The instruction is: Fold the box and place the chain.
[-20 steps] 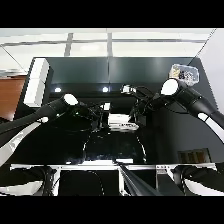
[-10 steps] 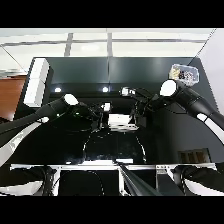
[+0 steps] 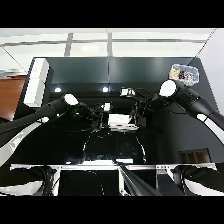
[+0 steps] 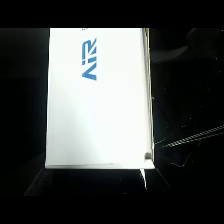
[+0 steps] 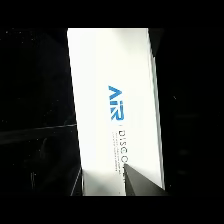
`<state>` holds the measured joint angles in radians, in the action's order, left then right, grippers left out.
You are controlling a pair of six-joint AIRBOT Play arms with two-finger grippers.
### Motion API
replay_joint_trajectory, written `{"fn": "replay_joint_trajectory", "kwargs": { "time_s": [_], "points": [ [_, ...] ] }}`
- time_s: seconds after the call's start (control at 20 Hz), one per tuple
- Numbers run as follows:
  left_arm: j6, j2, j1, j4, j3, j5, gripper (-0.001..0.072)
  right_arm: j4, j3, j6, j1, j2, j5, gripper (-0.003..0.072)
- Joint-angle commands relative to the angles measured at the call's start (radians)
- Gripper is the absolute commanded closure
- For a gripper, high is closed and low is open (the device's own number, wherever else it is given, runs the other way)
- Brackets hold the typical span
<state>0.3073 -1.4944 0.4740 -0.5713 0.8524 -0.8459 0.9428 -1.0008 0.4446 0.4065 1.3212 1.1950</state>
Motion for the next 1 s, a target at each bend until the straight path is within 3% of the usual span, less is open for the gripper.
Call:
{"fn": "replay_joint_trajectory", "kwargs": {
  "time_s": [0.0, 0.15, 0.2, 0.75, 0.95],
  "points": [
    [0.000, 0.000, 0.000, 0.000, 0.001, 0.000, 0.0266, 0.000, 0.000, 0.000, 0.001, 0.001, 0.014, 0.0406],
    [0.000, 0.000, 0.000, 0.000, 0.001, 0.000, 0.0266, 0.000, 0.000, 0.000, 0.001, 0.001, 0.013, 0.0393],
    [0.000, 0.000, 0.000, 0.000, 0.001, 0.000, 0.0266, 0.000, 0.000, 0.000, 0.001, 0.001, 0.013, 0.0347],
    [0.000, 0.000, 0.000, 0.000, 0.001, 0.000, 0.0266, 0.000, 0.035, 0.002, 0.001, -0.001, 0.012, 0.0349],
    [0.000, 0.000, 0.000, 0.000, 0.001, 0.000, 0.0266, -0.007, 0.008, 0.324, -0.040, -0.076, 0.045, 0.0351]
  ]
}}
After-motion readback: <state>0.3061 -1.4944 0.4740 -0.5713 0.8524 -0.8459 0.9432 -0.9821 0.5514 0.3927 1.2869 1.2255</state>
